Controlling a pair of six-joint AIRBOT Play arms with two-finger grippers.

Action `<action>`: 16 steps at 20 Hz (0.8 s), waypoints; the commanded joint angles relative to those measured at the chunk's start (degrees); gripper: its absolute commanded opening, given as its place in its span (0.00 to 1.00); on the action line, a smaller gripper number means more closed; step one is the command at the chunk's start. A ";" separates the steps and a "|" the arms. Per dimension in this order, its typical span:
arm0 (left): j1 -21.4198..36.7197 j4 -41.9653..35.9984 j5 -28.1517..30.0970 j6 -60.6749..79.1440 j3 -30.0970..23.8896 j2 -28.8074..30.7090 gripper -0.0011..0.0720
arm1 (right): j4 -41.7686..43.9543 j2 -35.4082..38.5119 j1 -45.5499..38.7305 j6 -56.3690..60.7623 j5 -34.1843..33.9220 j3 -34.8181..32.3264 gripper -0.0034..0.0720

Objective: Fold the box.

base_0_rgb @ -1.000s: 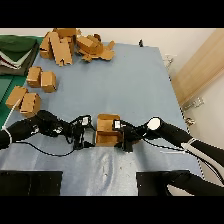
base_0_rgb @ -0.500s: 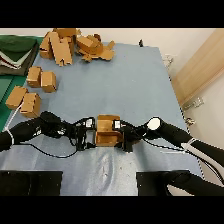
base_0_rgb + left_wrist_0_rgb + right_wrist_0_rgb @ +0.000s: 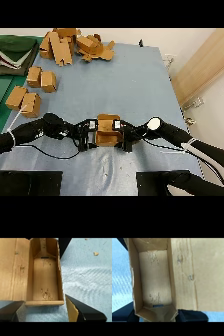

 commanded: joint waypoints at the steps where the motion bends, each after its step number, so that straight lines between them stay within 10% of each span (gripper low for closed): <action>1: -0.81 -0.02 1.77 -0.35 0.04 -0.02 0.96 | -0.04 0.00 0.02 -0.04 0.00 0.02 0.63; 6: -0.81 0.02 1.77 -0.42 0.04 -0.02 0.96 | -0.04 0.00 0.02 -0.07 0.00 0.02 0.63; 9: -0.81 0.31 1.57 -0.37 0.02 -0.02 0.64 | -0.04 0.00 0.02 -0.07 0.00 0.02 0.63; 16: -0.81 0.24 1.81 -0.37 0.04 -0.02 0.64 | -0.04 0.00 0.02 -0.07 -0.26 0.02 0.63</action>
